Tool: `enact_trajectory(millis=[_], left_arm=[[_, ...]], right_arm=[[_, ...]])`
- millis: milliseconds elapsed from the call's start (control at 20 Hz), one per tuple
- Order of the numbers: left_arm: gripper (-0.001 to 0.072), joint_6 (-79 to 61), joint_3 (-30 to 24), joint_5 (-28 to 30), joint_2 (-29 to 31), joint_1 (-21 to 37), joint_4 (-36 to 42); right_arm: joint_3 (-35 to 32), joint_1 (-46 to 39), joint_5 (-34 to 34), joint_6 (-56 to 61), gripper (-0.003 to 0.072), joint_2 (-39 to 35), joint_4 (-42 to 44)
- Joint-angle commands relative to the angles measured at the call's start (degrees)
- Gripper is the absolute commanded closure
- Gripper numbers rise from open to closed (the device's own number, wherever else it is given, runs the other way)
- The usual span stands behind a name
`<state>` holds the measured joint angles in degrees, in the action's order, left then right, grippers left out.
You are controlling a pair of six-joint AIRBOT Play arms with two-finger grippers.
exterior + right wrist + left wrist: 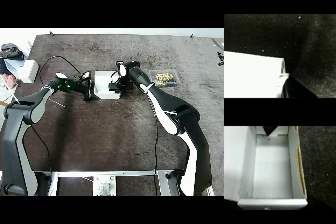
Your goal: Fold the box and place the chain.
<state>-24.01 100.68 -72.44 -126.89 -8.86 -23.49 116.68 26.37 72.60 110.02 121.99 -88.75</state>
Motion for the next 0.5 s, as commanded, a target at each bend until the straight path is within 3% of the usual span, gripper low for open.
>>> enact_trajectory(millis=[0,200,250,450], left_arm=[[0.0366,0.0,0.0,0.0,0.0,0.0,0.0],[0.0366,0.0,0.0,0.0,0.0,0.0,0.0],[0.0366,0.0,0.0,0.0,0.0,0.0,0.0],[0.0366,0.0,0.0,0.0,0.0,0.0,0.0]], right_arm=[[0.0,0.2,-0.1,0.7,0.0592,0.0,0.0],[0.0,0.2,-0.1,1.3,0.0598,0.1,0.0],[0.0,0.2,-0.2,1.3,0.0672,0.0,-0.3],[0.0,0.2,-0.2,1.3,0.0634,0.0,-0.4]])
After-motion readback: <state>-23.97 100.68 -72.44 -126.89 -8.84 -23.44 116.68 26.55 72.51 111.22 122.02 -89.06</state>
